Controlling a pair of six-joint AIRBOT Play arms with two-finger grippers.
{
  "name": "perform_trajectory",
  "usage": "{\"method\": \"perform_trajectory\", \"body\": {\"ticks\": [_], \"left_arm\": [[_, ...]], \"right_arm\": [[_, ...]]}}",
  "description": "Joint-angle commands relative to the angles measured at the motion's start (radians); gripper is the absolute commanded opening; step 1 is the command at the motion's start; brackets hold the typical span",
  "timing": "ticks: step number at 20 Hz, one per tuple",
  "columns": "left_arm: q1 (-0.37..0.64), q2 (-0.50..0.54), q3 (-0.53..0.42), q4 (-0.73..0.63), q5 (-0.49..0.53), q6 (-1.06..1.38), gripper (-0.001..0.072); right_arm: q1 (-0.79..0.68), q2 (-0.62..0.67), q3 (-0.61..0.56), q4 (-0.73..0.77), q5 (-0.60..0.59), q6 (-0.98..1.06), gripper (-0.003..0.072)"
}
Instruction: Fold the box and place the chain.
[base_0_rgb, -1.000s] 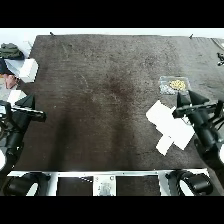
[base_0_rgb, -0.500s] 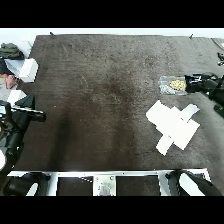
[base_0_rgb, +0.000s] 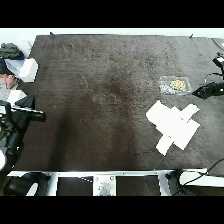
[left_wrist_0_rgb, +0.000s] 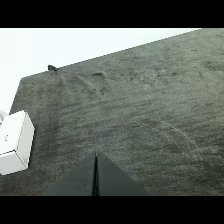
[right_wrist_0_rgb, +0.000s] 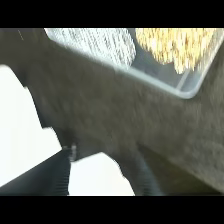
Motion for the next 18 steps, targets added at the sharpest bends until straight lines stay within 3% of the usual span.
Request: {"method": "perform_trajectory", "body": {"ticks": [1, 4, 8, 18], "left_arm": [[0.000, 0.001, 0.000, 0.000, 0.000, 0.000, 0.0012], [0.000, 0.001, 0.000, 0.000, 0.000, 0.000, 0.0013], [0.000, 0.001, 0.000, 0.000, 0.000, 0.000, 0.0013], [0.000, 0.001, 0.000, 0.000, 0.000, 0.000, 0.0013]], "right_arm": [[-0.006, -0.154, 0.177, -0.144, 0.198, 0.019, 0.0503], [-0.006, -0.230, 0.243, -0.173, 0.248, 0.013, 0.0503], [-0.006, -0.283, 0.248, -0.193, 0.252, -0.039, 0.0502], [-0.010, -0.449, 0.249, -0.156, 0.393, -0.068, 0.0484]]}}
